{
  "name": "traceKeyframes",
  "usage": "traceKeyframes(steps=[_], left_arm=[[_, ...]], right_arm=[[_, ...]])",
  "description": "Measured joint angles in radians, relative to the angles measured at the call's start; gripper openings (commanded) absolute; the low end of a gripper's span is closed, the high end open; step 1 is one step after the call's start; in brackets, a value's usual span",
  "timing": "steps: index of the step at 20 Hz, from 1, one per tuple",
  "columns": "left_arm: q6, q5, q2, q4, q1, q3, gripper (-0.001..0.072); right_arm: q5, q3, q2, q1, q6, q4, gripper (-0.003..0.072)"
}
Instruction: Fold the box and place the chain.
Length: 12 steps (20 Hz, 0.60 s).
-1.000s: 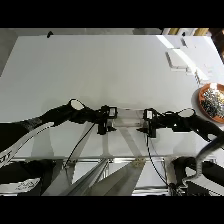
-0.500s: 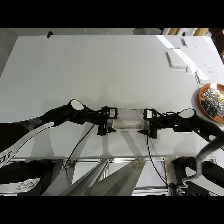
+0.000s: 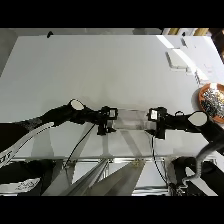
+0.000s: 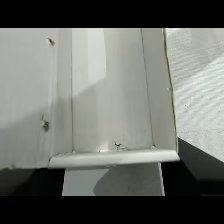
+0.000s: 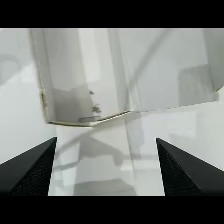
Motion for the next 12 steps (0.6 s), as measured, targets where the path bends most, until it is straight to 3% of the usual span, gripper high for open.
traceKeyframes(steps=[2, 4, 5, 9, 12], left_arm=[[-0.002, 0.001, 0.000, 0.000, 0.000, 0.000, 0.0273], [-0.003, 0.001, 0.000, -0.001, 0.000, 0.000, 0.0273], [-0.003, 0.002, 0.000, -0.001, 0.000, 0.000, 0.0273], [-0.003, 0.002, 0.000, -0.002, 0.000, 0.000, 0.0273], [-0.003, 0.002, 0.000, -0.002, 0.000, 0.000, 0.0273]], right_arm=[[0.043, 0.000, 0.076, 0.000, 0.057, -0.030, 0.0597], [0.080, 0.000, 0.127, 0.000, 0.088, -0.016, 0.0301], [0.091, 0.000, 0.143, 0.000, 0.100, 0.016, 0.0190], [0.079, 0.000, 0.136, 0.000, 0.098, 0.228, 0.0155], [-0.015, 0.000, 0.055, 0.000, 0.083, 0.401, 0.0056]])
